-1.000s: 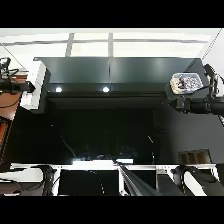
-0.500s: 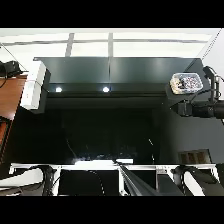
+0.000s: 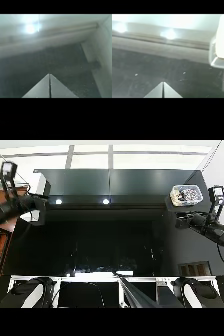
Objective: Fold the box and place the chain.
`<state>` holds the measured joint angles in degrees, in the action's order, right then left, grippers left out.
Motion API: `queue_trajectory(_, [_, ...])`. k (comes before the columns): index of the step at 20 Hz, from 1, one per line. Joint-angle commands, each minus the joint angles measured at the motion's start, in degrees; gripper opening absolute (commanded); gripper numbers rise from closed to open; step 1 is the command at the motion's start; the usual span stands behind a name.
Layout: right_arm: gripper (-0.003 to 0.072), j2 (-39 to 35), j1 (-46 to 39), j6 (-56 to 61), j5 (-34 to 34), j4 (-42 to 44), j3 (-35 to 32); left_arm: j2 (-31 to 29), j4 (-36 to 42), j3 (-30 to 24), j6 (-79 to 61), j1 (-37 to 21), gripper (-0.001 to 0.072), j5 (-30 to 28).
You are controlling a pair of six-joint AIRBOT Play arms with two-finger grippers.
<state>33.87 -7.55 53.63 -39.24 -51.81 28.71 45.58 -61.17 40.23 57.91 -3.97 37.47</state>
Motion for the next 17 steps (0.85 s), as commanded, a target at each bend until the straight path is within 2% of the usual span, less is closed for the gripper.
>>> queue_trajectory(1, [0.0016,-0.5,0.2,-0.7,3.5,-0.7,-1.4,-7.7,0.6,-11.0,-2.1,2.2,0.0027,-8.2])
queue_trajectory(4, [0.0016,-0.5,0.2,-0.7,3.5,-0.7,-1.4,-7.5,0.6,-12.7,-2.1,2.2,0.0028,-8.3])
queue_trajectory(17, [0.0016,-0.5,0.2,-0.7,3.5,-0.7,-1.4,-7.2,0.6,-12.7,-2.1,2.2,0.0027,-8.4])
